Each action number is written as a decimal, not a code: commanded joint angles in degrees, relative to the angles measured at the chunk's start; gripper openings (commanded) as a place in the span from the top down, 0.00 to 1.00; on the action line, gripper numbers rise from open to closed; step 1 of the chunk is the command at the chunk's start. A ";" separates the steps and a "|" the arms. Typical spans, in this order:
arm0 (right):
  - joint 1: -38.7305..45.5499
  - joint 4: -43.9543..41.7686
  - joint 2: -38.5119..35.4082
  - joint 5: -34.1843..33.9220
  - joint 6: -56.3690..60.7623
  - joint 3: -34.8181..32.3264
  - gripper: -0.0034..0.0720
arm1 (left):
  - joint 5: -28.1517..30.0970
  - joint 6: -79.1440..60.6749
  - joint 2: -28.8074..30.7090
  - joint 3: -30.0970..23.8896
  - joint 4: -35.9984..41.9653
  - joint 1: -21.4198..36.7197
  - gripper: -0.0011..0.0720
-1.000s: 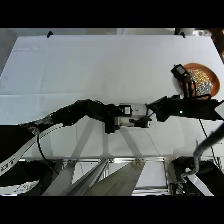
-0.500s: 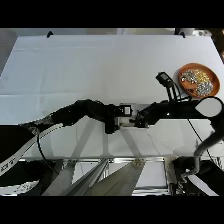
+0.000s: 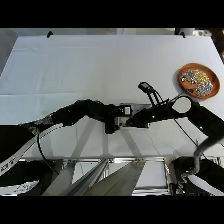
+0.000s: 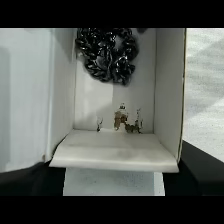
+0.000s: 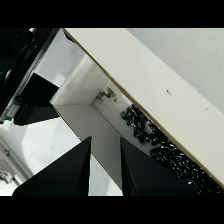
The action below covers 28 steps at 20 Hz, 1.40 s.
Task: Fold the box and place the chain.
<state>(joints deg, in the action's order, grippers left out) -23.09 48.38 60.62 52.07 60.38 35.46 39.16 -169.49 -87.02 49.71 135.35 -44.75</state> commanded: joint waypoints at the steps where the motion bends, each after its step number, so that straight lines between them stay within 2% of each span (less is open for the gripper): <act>1: -0.46 1.36 0.85 -0.04 1.36 0.00 0.68 | 0.02 0.00 -0.02 -0.02 -0.02 0.02 0.89; 6: 4.94 2.40 -9.73 6.29 1.29 0.00 0.69 | 0.04 0.00 -0.04 -0.02 -0.02 0.02 0.89; 9: 12.26 10.97 -16.22 15.80 1.29 0.00 0.69 | 0.02 0.00 -0.04 -0.02 -0.02 0.02 0.89; 11: 16.55 19.69 -17.03 19.76 0.04 -0.31 0.69 | 0.04 0.00 -0.02 -0.02 -0.02 0.02 0.89; 12: 17.70 21.75 -16.98 18.95 -4.15 -1.51 0.69 | 0.04 0.00 -0.02 -0.02 -0.02 0.02 0.89; 14: 17.84 18.69 -16.63 12.35 -14.84 -5.99 0.67 | 0.02 0.00 -0.02 -0.02 -0.02 0.02 0.89; 15: 17.81 16.98 -16.46 8.61 -22.10 -8.68 0.57 | 0.04 0.00 -0.04 -0.02 -0.02 0.02 0.89; 16: 17.81 16.92 -16.15 5.73 -28.74 -11.04 0.51 | 0.02 0.00 -0.02 -0.02 -0.02 0.02 0.89; 18: 17.79 15.78 -15.52 2.49 -33.97 -13.40 0.49 | 0.04 0.00 -0.04 -0.02 -0.02 0.02 0.89; 19: 17.79 15.54 -15.47 2.43 -34.01 -13.46 0.49 | 0.04 0.00 -0.04 -0.02 -0.02 0.02 0.89; 20: 17.79 9.73 -14.21 1.95 -38.53 -14.01 0.40 | 0.07 0.00 -0.04 -0.02 -0.02 0.02 0.89; 21: 17.79 8.26 -13.38 1.75 -41.81 -14.05 0.40 | 0.02 0.00 -0.04 -0.02 -0.02 0.02 0.89; 23: 17.79 7.65 -11.13 -0.09 -46.82 -14.05 0.37 | 0.04 0.00 -0.04 -0.02 -0.02 0.02 0.89; 24: 17.79 7.52 -9.81 -0.87 -49.33 -14.05 0.31 | 0.02 0.00 -0.02 -0.02 -0.02 0.02 0.89; 28: 17.79 6.86 -6.56 -1.16 -61.13 -14.05 0.31 | 0.04 0.00 -0.02 -0.02 -0.02 0.02 0.89</act>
<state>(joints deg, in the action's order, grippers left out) -5.34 56.53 51.90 52.05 8.97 21.61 39.20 -169.49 -87.02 49.71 135.33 -44.75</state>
